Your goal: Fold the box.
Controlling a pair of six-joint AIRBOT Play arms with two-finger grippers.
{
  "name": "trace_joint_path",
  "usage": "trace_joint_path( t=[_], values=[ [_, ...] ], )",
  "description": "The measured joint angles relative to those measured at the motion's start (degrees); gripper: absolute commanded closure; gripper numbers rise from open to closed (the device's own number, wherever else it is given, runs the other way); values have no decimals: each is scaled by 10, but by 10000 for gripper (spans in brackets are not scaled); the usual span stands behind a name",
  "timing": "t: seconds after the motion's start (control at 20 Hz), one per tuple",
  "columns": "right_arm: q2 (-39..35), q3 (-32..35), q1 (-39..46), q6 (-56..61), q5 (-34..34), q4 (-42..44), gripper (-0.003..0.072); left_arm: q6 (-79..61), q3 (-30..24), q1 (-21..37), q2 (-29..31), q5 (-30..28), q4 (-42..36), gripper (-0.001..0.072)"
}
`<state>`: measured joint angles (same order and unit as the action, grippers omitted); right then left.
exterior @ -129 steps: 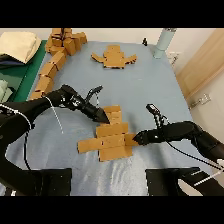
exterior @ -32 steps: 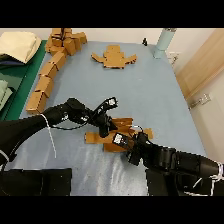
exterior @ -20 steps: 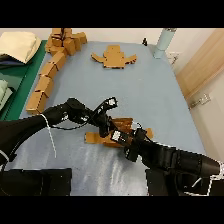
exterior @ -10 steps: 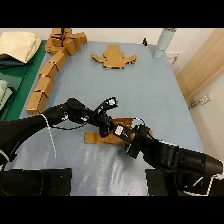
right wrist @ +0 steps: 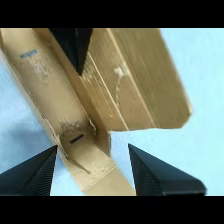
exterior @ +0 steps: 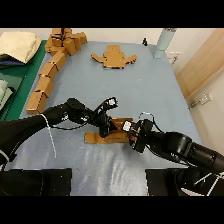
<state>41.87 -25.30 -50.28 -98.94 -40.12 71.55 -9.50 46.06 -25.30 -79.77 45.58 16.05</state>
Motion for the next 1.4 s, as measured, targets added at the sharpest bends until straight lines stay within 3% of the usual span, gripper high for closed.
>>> trace_joint_path(
  t=[0.3,0.5,0.95,1.4],
  values=[
    [13,-2,172,-394,24,285,-34,0,0,0,0,0,0,699],
    [60,-19,224,-552,13,406,-34,0,0,0,0,0,0,699],
    [154,-29,241,-664,-40,500,-34,0,0,0,0,0,0,699],
    [169,-29,242,-675,-62,524,-34,-1,0,0,0,1,0,699]
  ],
)
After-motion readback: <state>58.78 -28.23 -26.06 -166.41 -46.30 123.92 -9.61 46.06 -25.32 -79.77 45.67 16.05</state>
